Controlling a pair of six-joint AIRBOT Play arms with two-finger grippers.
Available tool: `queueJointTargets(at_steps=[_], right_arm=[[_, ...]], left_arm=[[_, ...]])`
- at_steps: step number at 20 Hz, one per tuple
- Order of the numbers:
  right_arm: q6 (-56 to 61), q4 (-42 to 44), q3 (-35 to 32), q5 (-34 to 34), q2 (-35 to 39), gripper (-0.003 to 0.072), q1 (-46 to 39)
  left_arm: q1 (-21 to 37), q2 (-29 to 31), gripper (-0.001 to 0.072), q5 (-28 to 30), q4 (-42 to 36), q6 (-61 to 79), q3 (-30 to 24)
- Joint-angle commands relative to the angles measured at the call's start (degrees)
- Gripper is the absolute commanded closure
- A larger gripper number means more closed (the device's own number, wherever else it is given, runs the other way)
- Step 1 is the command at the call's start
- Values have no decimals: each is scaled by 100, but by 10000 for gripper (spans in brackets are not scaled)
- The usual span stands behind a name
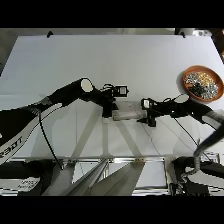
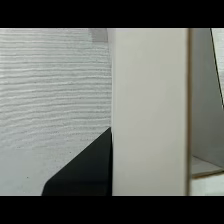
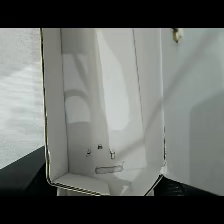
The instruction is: Fold the box and place the chain.
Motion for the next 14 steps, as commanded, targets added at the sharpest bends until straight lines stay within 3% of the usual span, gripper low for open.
queueJointTargets(at_steps=[1,14], right_arm=[[188,0,-4,13,-4,295,-2],[184,-2,-4,33,-2,279,-2]], left_arm=[[2,4,697,-2,2,0,4],[2,4,697,-2,2,0,4]])
